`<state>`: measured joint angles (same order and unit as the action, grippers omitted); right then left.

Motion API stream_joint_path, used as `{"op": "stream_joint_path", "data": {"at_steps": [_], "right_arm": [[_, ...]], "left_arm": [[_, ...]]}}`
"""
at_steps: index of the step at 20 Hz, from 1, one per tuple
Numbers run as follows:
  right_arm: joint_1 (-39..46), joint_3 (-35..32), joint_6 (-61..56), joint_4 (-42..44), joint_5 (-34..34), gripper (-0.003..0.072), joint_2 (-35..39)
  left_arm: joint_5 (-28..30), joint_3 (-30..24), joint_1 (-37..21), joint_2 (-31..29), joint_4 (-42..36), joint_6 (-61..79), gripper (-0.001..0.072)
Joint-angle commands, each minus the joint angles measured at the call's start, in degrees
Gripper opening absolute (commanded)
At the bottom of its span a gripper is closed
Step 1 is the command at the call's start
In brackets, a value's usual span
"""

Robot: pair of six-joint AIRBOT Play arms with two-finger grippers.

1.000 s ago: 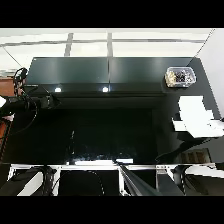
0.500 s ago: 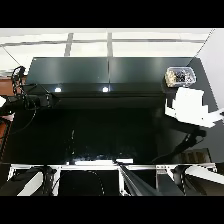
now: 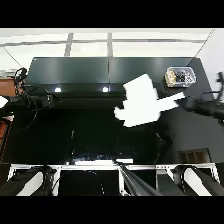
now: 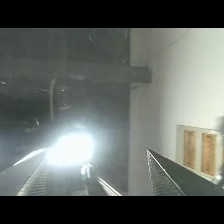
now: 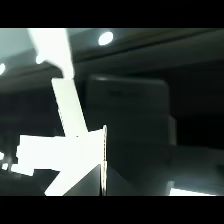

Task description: Fold the box and place the chain.

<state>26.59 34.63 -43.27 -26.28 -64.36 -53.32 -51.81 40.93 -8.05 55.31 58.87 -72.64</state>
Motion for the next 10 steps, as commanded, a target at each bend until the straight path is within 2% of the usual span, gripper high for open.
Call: {"op": "stream_joint_path", "data": {"at_steps": [1, 5, 8, 9, 10], "right_arm": [[-15.3, -8.6, 0.2, 7.1, 14.6, 0.0017, 5.7], [-32.2, -11.9, 0.9, 7.3, 26.4, 0.0017, 5.8], [-38.9, -11.9, 0.9, 7.2, 33.5, 0.0017, 5.7], [-39.9, -11.9, 0.9, 7.2, 34.7, 0.0017, 5.7], [-40.1, -11.9, 0.9, 7.3, 34.9, 0.0017, 5.7]], "left_arm": [[0.2, -1.1, 0.1, 1.4, -7.4, 1.2, 0.0710], [-3.5, -1.1, 2.8, 3.4, -18.4, 16.1, 0.0710], [-4.1, -1.1, 7.7, 7.9, -29.0, 23.3, 0.0710], [-3.3, -0.9, 9.8, 10.1, -30.3, 25.1, 0.0710], [-0.1, -0.3, 12.2, 12.6, -26.9, 24.1, 0.0709]]}}
